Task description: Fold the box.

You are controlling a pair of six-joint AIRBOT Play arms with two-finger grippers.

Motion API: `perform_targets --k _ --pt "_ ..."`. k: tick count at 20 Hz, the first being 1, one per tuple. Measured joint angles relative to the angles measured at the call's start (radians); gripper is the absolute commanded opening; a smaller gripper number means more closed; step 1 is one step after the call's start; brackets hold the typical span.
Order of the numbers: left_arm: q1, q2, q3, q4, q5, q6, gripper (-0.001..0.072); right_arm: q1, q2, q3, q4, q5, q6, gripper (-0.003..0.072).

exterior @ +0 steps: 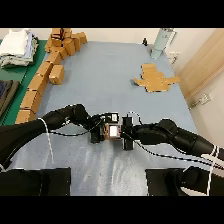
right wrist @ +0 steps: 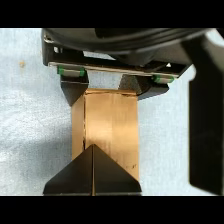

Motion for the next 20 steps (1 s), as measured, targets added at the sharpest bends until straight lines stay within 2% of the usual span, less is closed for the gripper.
perform_targets --k 4,7,11,16,20 --pt "0.0 0.0 0.0 0.0 0.0 0.0 0.0494 0.002 0.047 0.0 -0.005 -0.016 0.034 0.0005" --pt "0.0 0.0 0.0 0.0 0.0 0.0 0.0494 0.0 0.101 0.001 -0.079 -0.066 0.195 0.0005" --pt "0.0 0.0 0.0 0.0 0.0 0.0 0.0494 0.0 0.15 0.001 -0.27 -0.185 0.615 0.0005" --pt "0.0 0.0 0.0 0.0 0.0 0.0 0.0495 -0.001 0.166 0.001 -0.587 -0.288 1.218 0.0005" --pt "0.008 0.008 0.013 0.002 -0.006 -0.04 0.0495 -0.002 0.169 0.001 -0.713 -0.322 1.481 0.0005"
